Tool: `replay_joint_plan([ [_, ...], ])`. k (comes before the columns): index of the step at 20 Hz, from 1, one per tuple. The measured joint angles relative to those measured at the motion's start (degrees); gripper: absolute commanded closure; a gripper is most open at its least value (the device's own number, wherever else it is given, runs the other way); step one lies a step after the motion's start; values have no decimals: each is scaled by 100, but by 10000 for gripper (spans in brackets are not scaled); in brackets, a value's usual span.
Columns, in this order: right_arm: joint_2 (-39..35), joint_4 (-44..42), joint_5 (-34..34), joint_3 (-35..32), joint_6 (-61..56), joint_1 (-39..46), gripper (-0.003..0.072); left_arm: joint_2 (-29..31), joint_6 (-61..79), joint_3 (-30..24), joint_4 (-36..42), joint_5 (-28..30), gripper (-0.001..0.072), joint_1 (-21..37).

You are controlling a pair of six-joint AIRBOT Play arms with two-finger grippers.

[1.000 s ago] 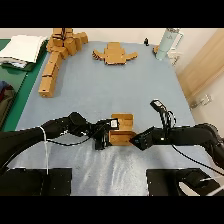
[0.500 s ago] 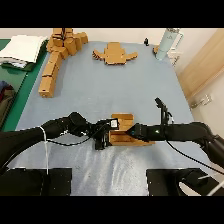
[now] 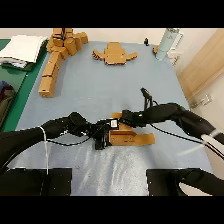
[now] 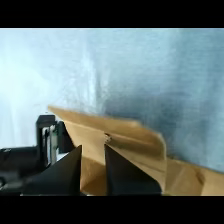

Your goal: Fold the box.

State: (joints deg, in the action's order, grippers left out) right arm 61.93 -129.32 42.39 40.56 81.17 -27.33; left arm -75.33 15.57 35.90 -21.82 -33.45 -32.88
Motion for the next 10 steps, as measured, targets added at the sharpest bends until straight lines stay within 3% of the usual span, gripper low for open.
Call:
replay_joint_plan([
  [5, 951, 101, 13, 192, 308, -144, 597, 0, 0, 0, -2, -2, 186, 0],
  [10, 1220, 129, -44, 234, 555, -293, 596, 0, 9, 0, -4, -9, 187, 0],
])
